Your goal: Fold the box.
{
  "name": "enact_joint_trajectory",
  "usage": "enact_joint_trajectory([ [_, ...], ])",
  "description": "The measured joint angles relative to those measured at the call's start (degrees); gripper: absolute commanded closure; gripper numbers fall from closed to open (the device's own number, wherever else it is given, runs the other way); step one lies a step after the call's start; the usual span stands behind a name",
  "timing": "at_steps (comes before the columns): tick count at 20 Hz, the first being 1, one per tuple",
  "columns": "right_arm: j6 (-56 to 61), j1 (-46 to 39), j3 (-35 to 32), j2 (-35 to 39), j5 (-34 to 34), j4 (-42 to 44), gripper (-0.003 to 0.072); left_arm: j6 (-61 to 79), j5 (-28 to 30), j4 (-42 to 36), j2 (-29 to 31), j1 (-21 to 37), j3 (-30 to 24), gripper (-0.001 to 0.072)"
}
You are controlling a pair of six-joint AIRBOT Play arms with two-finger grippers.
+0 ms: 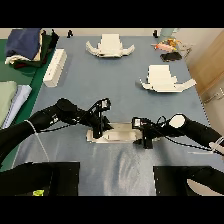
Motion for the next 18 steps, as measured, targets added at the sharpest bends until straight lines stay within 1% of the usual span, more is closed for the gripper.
enact_joint_trajectory([
  [18, -0.5, 0.0, 0.0, -0.2, 0.1, -2.1, 0.0182, 0.0, 0.3, -0.5, 0.0, 0.0, 0.0, 0.0692],
])
